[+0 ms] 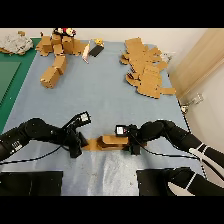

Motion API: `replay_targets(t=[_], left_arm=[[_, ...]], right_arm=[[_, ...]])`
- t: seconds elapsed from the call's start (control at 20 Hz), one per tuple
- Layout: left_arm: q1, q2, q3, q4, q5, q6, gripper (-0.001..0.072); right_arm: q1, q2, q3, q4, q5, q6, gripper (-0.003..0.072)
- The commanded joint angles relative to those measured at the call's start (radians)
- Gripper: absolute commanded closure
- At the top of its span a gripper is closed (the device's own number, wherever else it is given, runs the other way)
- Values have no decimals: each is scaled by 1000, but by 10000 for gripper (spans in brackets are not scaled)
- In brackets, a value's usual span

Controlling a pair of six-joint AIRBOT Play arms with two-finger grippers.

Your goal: Fold the box.

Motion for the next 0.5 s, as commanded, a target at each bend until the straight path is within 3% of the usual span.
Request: replay_targets(t=[0.0, 0.15, 0.3, 0.45], left_arm=[[-45, 21, -5, -74, -111, -287, 697], [-119, -67, -4, -286, 41, -298, 697], [-123, -213, 4, -504, 164, -298, 697], [-123, -313, 48, -703, 224, -202, 697]], right_arm=[[1, 1, 0, 0, 1, 0, 185], [1, 1, 0, 0, 1, 0, 185], [1, 1, 0, 0, 1, 0, 185], [1, 1, 0, 0, 1, 0, 185]])
